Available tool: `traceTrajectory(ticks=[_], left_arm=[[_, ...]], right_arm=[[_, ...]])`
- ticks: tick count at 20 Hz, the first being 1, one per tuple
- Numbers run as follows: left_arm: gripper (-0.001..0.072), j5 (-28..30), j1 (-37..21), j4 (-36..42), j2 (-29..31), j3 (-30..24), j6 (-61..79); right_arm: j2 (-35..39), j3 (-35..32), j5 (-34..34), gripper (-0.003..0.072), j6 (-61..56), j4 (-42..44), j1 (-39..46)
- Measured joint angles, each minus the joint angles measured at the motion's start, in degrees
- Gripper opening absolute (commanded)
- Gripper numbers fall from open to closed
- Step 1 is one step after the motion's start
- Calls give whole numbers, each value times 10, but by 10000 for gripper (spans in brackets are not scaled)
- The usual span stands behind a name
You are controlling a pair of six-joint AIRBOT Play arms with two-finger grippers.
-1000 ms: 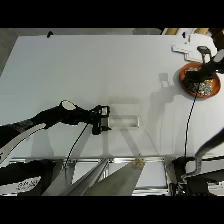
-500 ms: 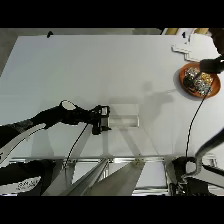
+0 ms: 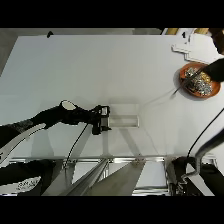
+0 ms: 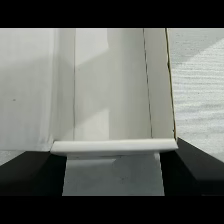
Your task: Fold the box and place the chain.
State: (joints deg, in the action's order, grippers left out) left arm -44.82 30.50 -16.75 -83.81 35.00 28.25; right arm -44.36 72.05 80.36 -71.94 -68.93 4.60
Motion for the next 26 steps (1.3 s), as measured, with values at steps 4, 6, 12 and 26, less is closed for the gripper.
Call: traceTrajectory(ticks=[4, 6, 12, 26], left_arm=[[48, 0, 0, 0, 0, 0, 0], [48, 0, 0, 0, 0, 0, 0], [48, 0, 0, 0, 0, 0, 0], [48, 0, 0, 0, 0, 0, 0]], right_arm=[[82, -74, 3, 17, -1, 49, -94], [104, -106, -9, 17, -2, 67, -141], [126, -156, -106, 17, -2, 95, -272], [81, -195, -193, 18, 17, 101, -326]])
